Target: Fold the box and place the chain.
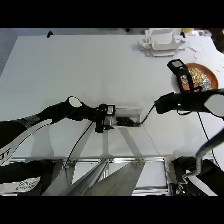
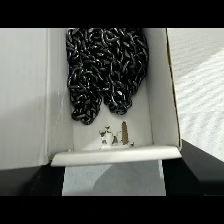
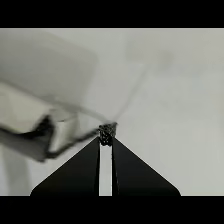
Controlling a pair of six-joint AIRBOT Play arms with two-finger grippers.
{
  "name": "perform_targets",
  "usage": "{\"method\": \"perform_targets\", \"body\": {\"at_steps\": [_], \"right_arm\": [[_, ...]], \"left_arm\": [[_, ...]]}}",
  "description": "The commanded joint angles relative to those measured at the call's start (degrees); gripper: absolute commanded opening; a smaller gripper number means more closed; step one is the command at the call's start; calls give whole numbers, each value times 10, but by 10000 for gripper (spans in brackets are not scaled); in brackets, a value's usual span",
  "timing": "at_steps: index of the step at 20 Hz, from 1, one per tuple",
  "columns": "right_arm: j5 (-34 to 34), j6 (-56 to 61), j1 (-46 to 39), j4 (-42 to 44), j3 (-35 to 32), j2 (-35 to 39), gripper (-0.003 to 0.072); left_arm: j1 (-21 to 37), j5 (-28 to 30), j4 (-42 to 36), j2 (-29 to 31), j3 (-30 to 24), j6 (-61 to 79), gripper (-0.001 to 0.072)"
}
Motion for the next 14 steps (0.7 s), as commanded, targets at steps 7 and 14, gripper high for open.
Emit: {"method": "perform_targets", "body": {"at_steps": [7, 14], "right_arm": [[-103, -138, 22, 325, 0, 82, 17], [-124, -225, 22, 427, 0, 80, 17]], "left_arm": [[0, 0, 0, 0, 0, 0, 273], [0, 0, 0, 0, 0, 0, 273]]}}
